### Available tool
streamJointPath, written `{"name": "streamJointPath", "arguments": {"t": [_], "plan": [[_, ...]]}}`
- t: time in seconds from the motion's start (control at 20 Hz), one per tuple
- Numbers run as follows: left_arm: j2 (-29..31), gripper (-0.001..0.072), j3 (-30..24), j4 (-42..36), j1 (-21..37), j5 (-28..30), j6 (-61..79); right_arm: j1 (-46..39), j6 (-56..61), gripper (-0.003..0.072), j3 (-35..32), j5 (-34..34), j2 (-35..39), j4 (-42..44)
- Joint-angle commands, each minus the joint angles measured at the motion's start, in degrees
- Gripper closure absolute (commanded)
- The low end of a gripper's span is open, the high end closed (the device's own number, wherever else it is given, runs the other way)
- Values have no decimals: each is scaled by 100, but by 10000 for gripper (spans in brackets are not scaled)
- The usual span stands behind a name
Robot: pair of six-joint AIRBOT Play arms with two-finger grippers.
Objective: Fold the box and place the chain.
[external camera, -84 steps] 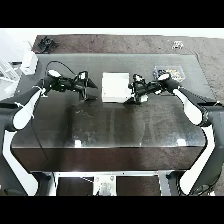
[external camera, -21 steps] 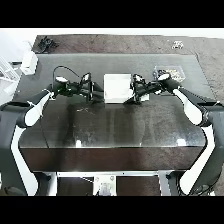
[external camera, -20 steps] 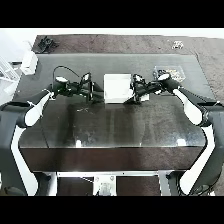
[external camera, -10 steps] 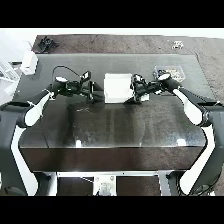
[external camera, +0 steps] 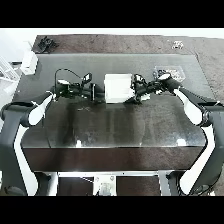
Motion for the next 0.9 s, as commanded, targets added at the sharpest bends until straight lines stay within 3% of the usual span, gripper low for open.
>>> {"name": "streamJointPath", "arguments": {"t": [0.0,0.85], "plan": [[-17,-10,0,0,-22,74,81,4,-2,56,-2,15,2,2],[-17,-10,81,-46,-216,450,291,4,-2,57,-2,15,2,2]]}}
